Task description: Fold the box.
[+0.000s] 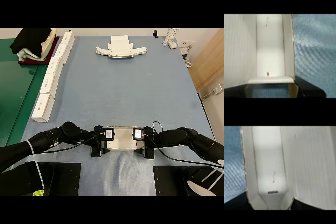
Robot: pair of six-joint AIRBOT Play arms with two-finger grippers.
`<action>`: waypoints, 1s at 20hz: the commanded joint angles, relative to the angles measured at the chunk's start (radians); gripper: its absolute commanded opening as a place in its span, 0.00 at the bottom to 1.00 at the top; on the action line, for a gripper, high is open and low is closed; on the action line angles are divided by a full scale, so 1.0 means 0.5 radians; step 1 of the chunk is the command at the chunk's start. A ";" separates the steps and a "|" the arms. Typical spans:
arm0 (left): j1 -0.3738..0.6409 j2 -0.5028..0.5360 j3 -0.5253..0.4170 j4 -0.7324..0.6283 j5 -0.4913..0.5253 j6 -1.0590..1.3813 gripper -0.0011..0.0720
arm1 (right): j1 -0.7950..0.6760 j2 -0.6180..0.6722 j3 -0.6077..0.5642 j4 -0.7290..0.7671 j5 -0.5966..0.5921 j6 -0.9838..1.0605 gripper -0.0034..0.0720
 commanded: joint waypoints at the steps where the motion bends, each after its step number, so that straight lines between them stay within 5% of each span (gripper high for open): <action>1: -0.001 -0.002 0.001 0.000 0.001 -0.001 0.63 | 0.002 0.000 0.002 -0.001 0.000 0.000 0.76; 2: -0.001 -0.002 0.001 -0.001 0.001 -0.001 0.63 | 0.002 0.001 0.002 -0.012 0.000 0.002 0.76; 4: -0.001 -0.002 0.001 0.000 0.001 -0.001 0.63 | 0.002 0.018 0.016 -0.093 -0.031 0.199 1.00; 10: -0.001 -0.002 0.001 -0.001 0.000 -0.001 0.63 | 0.002 0.416 0.182 -0.863 -0.721 1.251 1.00; 14: -0.001 -0.002 0.001 -0.001 0.001 -0.001 0.63 | 0.002 0.765 0.330 -0.695 -1.157 1.973 0.98; 15: -0.001 -0.002 0.001 0.000 0.000 -0.001 0.63 | 0.002 0.832 0.346 -0.491 -1.097 2.178 0.86; 16: -0.001 -0.002 0.001 -0.001 -0.001 -0.001 0.63 | 0.002 0.862 0.344 -0.274 -1.010 2.302 0.60; 19: -0.001 -0.001 0.001 0.000 0.000 -0.001 0.63 | 0.056 0.732 0.328 0.030 -0.829 2.660 0.30; 20: -0.001 -0.002 0.001 0.000 0.000 -0.001 0.63 | 0.111 0.651 0.327 0.038 -0.691 2.737 0.30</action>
